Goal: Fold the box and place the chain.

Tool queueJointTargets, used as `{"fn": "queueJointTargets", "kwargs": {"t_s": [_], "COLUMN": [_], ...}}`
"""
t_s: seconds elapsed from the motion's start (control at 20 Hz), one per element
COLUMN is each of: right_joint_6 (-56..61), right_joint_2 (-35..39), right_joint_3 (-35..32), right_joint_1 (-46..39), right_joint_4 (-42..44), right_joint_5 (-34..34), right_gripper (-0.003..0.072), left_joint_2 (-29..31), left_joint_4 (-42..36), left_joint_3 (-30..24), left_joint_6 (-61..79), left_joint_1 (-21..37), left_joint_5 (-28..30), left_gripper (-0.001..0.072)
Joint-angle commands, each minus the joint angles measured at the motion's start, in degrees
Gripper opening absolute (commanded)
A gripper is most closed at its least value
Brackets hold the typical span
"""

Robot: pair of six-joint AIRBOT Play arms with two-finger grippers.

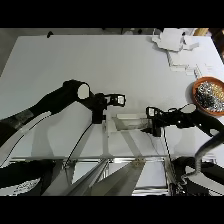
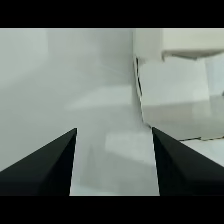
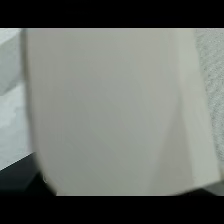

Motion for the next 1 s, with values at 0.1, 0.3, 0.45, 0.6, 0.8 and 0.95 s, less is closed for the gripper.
{"fn": "queueJointTargets", "kwargs": {"t_s": [0.1, 0.3, 0.45, 0.6, 0.8, 0.95], "right_joint_6": [-0.07, -0.07, -0.07, -0.07, -0.07, -0.07], "right_joint_2": [-0.02, -0.02, -0.02, -0.02, -0.02, -0.02], "right_joint_3": [0.02, 0.02, 0.02, 0.02, 0.02, 0.02], "right_joint_1": [-0.02, -0.02, -0.02, -0.02, -0.02, -0.02], "right_joint_4": [-0.02, -0.02, 0.00, -0.02, -0.02, -0.02], "right_joint_5": [-0.07, -0.07, -0.07, -0.07, -0.07, -0.07], "right_gripper": [0.0521, 0.0521, 0.0521, 0.0521, 0.0521, 0.0521], "left_joint_2": [7.15, 11.13, 11.50, 11.39, 11.34, 10.12], "left_joint_4": [6.38, 5.33, 2.34, -3.96, -7.26, -7.21], "left_joint_3": [0.02, 0.02, 0.02, 0.00, 0.00, -0.02], "left_joint_6": [-7.02, -9.16, -9.09, -9.14, -9.14, -9.11], "left_joint_1": [0.52, 0.37, 0.33, 0.31, -3.72, -9.31], "left_joint_5": [-3.48, -6.29, -10.27, -11.10, -8.11, -4.50], "left_gripper": [0.0513, 0.0242, 0.0005, 0.0002, 0.0002, 0.0002]}}
